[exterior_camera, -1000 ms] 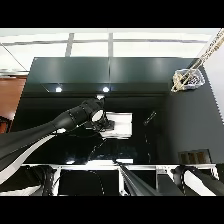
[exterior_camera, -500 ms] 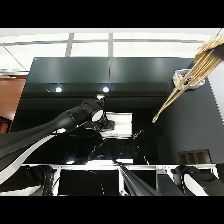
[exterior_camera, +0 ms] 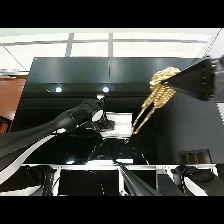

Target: Fold the box and place the chain.

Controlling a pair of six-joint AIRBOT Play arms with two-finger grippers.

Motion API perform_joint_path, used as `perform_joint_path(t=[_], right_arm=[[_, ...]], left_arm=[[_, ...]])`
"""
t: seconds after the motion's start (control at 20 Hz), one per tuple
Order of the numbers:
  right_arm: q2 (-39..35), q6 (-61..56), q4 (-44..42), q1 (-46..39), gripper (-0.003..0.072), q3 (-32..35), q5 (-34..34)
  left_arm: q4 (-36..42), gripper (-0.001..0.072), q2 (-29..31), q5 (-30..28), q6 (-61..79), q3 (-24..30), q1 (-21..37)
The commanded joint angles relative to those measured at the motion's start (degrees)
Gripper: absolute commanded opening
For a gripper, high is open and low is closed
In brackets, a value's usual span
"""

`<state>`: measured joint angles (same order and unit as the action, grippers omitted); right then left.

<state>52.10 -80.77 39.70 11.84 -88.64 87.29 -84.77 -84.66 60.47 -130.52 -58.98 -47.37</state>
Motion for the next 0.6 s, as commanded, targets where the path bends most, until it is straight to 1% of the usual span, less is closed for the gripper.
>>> perform_joint_path(t=[0.0, 0.1, 0.25, 0.4, 0.55], right_arm=[[0.11, 0.02, -3.08, 2.29, 0.0007, 4.13, -7.04], [0.26, 0.02, -3.26, 2.34, 0.0008, 4.74, -8.7], [1.2, 0.02, -3.28, 2.34, 0.0008, 4.74, -9.2], [2.54, 0.07, -6.58, 2.34, 0.0007, 4.74, -10.78], [2.62, 0.07, -6.91, 2.32, 0.0007, 4.72, -12.46]], left_arm=[[0.0, 0.0028, 0.0, 0.0, 0.0, -0.02, 0.0], [0.0, 0.0028, 0.0, 0.0, 0.0, -0.02, 0.0], [0.0, 0.0029, 0.0, 0.0, 0.0, -0.02, 0.0], [-0.02, 0.0028, 0.0, -0.02, 0.0, -0.02, 0.0], [0.0, 0.0028, 0.0, 0.0, 0.0, -0.02, 0.0]])
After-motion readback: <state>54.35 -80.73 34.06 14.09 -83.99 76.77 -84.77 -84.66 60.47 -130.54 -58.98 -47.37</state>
